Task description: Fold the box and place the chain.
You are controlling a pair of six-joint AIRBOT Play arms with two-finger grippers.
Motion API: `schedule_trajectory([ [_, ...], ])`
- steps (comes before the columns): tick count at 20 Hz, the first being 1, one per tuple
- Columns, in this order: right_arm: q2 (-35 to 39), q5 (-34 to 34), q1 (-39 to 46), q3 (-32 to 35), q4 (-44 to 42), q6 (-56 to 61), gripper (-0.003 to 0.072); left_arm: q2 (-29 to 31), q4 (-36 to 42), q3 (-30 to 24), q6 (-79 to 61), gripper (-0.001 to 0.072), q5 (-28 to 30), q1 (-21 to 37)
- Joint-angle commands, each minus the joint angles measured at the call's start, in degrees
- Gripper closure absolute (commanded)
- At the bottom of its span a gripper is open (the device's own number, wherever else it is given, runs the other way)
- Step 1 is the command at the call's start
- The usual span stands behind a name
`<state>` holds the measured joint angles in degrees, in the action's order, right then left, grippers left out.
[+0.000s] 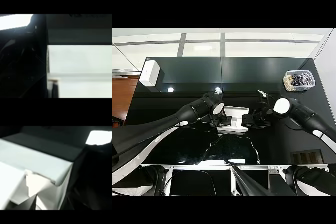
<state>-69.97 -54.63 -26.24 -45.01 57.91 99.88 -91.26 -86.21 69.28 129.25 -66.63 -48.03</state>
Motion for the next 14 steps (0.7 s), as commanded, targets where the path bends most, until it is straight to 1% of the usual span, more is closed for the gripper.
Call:
schedule_trajectory([
  [1,-3.1,-0.9,-6.0,-5.0,15.0,15.0,0.028,0.0,0.0,0.0,0.0,0.0682,0.1,0.0],
  [4,-7.1,-5.8,-10.1,-9.2,21.8,23.4,0.028,0.0,0.0,0.0,0.0,0.0682,0.1,0.0],
  [6,-8.4,-6.9,-12.3,-10.6,24.1,26.8,0.029,0.0,0.0,0.0,0.0,0.0682,0.1,0.0],
  [7,-8.8,-7.0,-13.0,-11.0,24.5,28.0,0.0364,0.0,0.0,0.0,0.0,0.0682,0.1,0.0],
  [10,-9.3,-7.1,-13.2,-11.3,25.0,31.8,0.0367,0.0,0.0,0.0,0.0,0.0682,0.1,0.0],
  [14,-10.0,-8.0,-13.2,-11.3,25.2,32.8,0.0368,0.0,0.0,0.0,0.0,0.0682,0.1,0.0],
])
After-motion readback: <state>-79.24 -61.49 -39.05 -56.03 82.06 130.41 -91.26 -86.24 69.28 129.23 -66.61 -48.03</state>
